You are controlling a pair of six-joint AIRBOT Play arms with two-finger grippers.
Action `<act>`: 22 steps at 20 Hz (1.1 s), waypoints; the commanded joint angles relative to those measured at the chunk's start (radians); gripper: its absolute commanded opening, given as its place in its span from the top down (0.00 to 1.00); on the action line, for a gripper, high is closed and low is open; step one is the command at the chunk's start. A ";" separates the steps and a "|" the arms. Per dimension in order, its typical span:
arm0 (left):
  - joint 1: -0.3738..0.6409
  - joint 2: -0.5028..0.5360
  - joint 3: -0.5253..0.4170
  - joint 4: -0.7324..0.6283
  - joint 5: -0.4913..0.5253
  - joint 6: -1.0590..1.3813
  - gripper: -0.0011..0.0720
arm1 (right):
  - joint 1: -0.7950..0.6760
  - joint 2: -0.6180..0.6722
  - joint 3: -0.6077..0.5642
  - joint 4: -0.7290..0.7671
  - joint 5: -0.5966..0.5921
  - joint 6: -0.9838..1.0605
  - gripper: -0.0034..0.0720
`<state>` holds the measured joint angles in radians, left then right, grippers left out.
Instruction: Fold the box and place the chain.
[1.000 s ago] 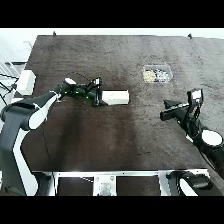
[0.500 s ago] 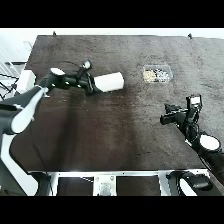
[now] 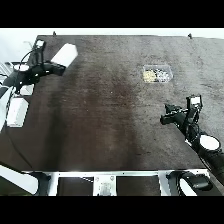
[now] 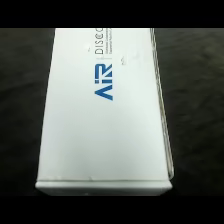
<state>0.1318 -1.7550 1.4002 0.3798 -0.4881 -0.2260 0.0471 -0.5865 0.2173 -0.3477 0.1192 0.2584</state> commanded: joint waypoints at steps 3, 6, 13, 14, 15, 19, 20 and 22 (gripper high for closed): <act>0.088 0.006 -0.149 0.010 0.276 -0.073 0.96 | 0.000 -0.002 0.000 0.000 0.000 0.000 0.94; 0.088 0.001 -0.178 0.012 0.369 -0.073 0.96 | 0.000 -0.007 -0.001 0.001 0.000 0.001 0.94; 0.101 -0.021 -0.174 0.009 0.372 -0.073 0.96 | 0.000 -0.007 -0.001 0.001 0.000 0.001 0.94; 0.105 -0.021 -0.174 0.008 0.366 -0.074 0.96 | 0.000 -0.007 -0.001 0.001 0.000 0.001 0.94; 0.105 -0.021 -0.173 0.005 0.357 -0.073 0.96 | 0.000 -0.007 -0.001 0.000 0.000 0.001 0.94; 0.105 -0.021 -0.166 0.002 0.261 -0.084 0.96 | 0.000 -0.007 -0.001 0.000 0.000 0.001 0.94; 0.103 -0.021 -0.166 0.002 0.251 -0.089 0.96 | 0.000 -0.007 -0.001 0.001 0.000 0.001 0.94; 0.102 -0.022 -0.167 0.002 0.259 -0.117 0.96 | 0.000 -0.007 -0.001 0.001 0.000 0.001 0.94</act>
<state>0.2321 -1.7760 1.2320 0.3836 -0.2028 -0.3138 0.0471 -0.5930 0.2173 -0.3473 0.1196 0.2592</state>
